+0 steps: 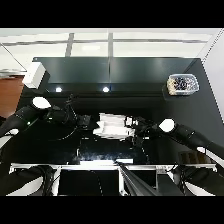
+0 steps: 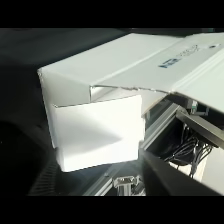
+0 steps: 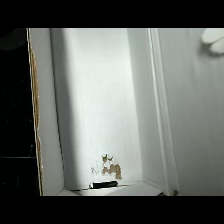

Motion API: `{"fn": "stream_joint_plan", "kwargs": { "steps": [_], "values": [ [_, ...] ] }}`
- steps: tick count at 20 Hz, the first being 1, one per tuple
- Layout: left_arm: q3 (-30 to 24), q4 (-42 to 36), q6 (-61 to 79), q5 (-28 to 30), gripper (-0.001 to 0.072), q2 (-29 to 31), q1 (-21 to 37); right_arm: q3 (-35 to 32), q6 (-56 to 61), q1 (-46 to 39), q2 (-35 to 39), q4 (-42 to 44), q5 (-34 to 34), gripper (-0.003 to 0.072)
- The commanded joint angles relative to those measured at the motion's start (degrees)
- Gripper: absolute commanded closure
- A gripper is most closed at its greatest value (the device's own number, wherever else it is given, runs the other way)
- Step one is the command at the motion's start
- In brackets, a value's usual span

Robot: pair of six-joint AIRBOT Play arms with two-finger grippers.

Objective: Fold the box and place the chain.

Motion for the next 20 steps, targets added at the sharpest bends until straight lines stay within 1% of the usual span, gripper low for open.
{"fn": "stream_joint_plan", "kwargs": {
  "steps": [1, 3, 5, 9, 13, 14, 15, 16, 20],
  "values": [
    [0.04, -0.04, 0.09, 1.55, 0.0233, 0.0, 0.17, -0.02, 0.02, 0.07, -0.04, 0.0, 0.0, 0.0345],
    [0.04, -0.02, 0.09, 2.34, 0.0295, 0.0, 0.17, -0.02, 0.02, 0.07, -0.02, 0.0, 0.02, 0.0345],
    [0.04, 0.52, 0.04, 3.06, 0.0295, -0.02, -0.13, -0.02, 0.02, 0.07, -0.02, 0.0, 0.02, 0.0345],
    [0.04, 6.62, -3.76, 6.25, 0.0295, -0.02, -4.37, -0.02, 0.02, 0.07, -0.02, 0.0, 0.0, 0.0345],
    [0.04, 7.26, -5.35, 9.57, 0.029, -0.02, -7.87, -0.02, 0.02, 0.07, -0.02, 0.0, 0.02, 0.0345],
    [0.04, 7.19, -5.55, 9.79, 0.0255, -0.02, -8.37, -0.02, 0.02, 0.07, -0.02, 0.0, 0.02, 0.0345],
    [0.04, 7.21, -5.66, 9.92, 0.0151, -0.02, -8.74, -0.02, 0.02, 0.07, -0.02, 0.0, 0.02, 0.0345],
    [0.04, 7.19, -6.21, 9.88, 0.0129, -0.02, -8.76, -0.02, 0.02, 0.07, -0.02, 0.0, 0.02, 0.0345],
    [0.04, 7.21, -6.78, 9.92, 0.013, -0.02, -8.79, -0.02, 0.02, 0.07, -0.02, 0.0, 0.0, 0.0345]
  ]
}}
